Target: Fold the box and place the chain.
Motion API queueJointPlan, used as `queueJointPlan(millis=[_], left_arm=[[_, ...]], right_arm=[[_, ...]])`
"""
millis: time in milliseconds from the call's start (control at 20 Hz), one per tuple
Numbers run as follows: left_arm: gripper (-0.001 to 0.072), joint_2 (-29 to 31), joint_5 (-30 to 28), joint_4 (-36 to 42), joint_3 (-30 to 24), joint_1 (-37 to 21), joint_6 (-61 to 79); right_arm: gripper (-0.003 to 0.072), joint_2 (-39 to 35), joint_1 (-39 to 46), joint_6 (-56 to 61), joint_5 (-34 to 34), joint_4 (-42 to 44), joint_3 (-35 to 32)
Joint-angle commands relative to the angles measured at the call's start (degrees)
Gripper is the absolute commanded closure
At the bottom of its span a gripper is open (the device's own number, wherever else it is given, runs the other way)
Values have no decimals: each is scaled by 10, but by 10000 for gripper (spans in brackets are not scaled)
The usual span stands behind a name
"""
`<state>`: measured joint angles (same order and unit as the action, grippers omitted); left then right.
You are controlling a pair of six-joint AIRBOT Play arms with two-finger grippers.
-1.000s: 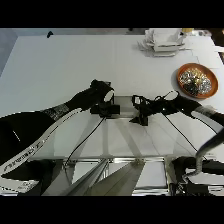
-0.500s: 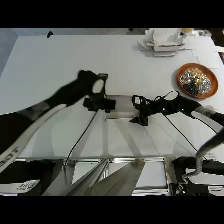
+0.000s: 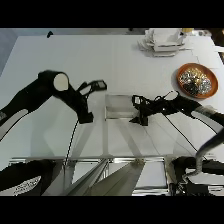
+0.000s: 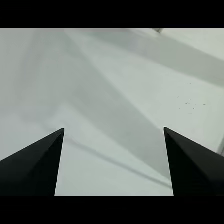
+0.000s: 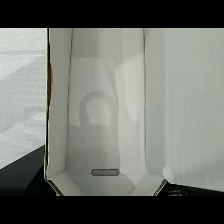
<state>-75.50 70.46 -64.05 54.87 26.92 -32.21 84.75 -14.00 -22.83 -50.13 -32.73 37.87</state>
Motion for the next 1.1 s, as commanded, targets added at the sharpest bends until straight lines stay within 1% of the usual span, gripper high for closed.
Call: queueJointPlan(millis=[0, 100, 200, 300, 500, 700, 1050], left_arm=[[7, -31, -113, 214, -80, -55, 440], [5, -73, -140, 286, -80, -63, 506], [-2, -105, -157, 339, -80, -62, 555], [-3, -124, -159, 361, -80, -61, 596], [-3, -130, -180, 364, -80, -61, 609], [-3, -136, -179, 364, -80, -59, 609], [-4, -157, -179, 369, -80, -34, 609]], right_arm=[[346, 0, 0, 0, 0, 0, 0], [346, 0, 0, 0, 0, 0, 0], [346, 0, 0, 0, 0, 0, 0], [346, 0, 0, 0, 0, 0, 0], [346, 0, 0, 0, 0, 0, 0], [346, 0, 0, 0, 0, 0, 0], [346, 0, 0, 0, 0, 0, 0]])
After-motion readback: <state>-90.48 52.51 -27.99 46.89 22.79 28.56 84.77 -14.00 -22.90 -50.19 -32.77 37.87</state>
